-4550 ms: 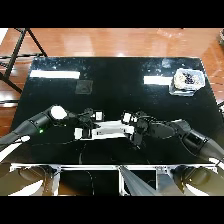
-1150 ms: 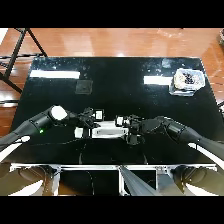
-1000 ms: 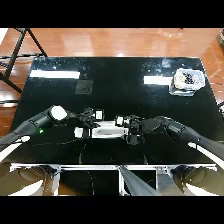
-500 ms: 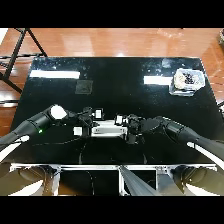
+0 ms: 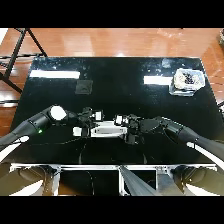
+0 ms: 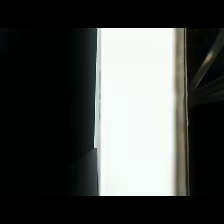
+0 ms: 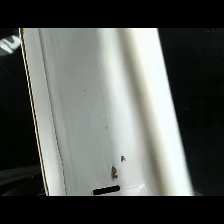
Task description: Fold the box and place the chain.
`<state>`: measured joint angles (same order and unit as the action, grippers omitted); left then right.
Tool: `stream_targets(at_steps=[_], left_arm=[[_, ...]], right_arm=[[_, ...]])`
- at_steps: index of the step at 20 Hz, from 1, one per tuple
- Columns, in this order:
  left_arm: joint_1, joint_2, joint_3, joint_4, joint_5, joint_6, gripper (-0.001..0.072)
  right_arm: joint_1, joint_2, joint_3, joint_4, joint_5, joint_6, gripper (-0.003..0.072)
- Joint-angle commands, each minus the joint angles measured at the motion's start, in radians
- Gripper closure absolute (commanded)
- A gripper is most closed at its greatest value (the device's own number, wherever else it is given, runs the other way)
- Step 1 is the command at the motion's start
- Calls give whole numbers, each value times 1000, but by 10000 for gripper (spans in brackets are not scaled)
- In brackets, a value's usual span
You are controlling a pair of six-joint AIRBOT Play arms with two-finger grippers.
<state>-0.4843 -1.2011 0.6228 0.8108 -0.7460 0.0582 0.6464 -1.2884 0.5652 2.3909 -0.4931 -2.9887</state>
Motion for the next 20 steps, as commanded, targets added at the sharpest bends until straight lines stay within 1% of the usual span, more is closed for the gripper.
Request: stream_targets(at_steps=[1,4,5,7,10,11,13,14,15,16,18,19,20], left_arm=[[4,30,0,50,-6,-22,507],[7,91,0,78,11,-69,137],[10,113,0,98,13,-76,61],[26,168,0,154,13,-130,61],[76,282,0,265,-5,-304,61],[91,322,0,304,-48,-338,67],[101,393,1,383,-203,-434,84],[101,418,0,396,-262,-526,192],[101,438,0,397,-315,-617,481],[100,450,0,381,-373,-671,685],[100,454,0,285,-476,-707,689],[100,454,-3,205,-499,-721,689],[100,454,-11,88,-488,-738,690]], right_arm=[[1,1,0,-2,-2,0,450],[1,1,0,-2,-2,0,449],[1,1,0,-2,-2,0,450],[1,1,0,-2,-4,0,450],[1,1,0,-2,-5,0,450],[1,1,0,-2,-5,0,450],[1,1,0,-2,-5,0,450],[1,1,0,-2,-5,0,450],[1,1,0,-2,-5,0,449],[1,1,0,-2,-5,0,450],[1,1,0,-2,-5,0,450],[1,1,0,-2,-5,0,450],[1,1,0,-1,-5,0,450]])
